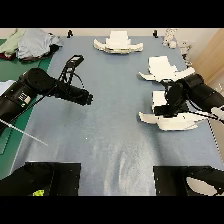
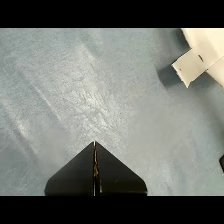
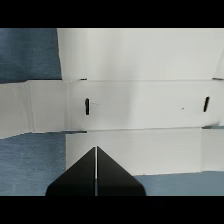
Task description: Fold the box.
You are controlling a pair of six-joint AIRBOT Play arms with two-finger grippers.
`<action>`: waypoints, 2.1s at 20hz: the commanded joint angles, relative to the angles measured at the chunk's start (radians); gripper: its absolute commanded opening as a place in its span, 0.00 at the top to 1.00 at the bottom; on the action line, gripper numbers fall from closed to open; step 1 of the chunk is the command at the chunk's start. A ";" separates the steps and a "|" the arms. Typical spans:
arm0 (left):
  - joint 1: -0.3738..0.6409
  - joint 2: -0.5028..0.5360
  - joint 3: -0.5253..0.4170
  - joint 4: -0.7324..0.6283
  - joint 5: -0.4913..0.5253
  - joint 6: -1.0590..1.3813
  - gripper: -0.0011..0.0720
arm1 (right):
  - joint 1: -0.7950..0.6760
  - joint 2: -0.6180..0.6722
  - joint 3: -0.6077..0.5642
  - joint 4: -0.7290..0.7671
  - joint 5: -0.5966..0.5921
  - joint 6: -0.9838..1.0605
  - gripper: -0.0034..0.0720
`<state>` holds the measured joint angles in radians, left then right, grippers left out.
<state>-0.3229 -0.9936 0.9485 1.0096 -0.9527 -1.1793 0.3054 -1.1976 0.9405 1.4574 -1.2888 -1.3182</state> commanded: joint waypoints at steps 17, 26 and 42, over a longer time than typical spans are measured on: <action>0.000 -0.003 -0.001 0.000 0.008 0.001 0.96 | 0.000 -0.002 0.000 0.043 0.035 0.002 0.93; -0.001 -0.005 -0.001 -0.043 0.061 -0.034 0.96 | -0.391 -0.027 0.282 -0.230 -0.147 0.006 0.56; 0.000 -0.005 -0.001 -0.127 0.064 -0.202 0.35 | -1.181 -0.608 0.558 0.676 -0.351 -0.744 0.56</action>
<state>-0.3229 -0.9977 0.9474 0.9073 -0.8894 -1.3724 -0.8669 -1.7264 1.4506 2.0583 -1.5887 -2.0003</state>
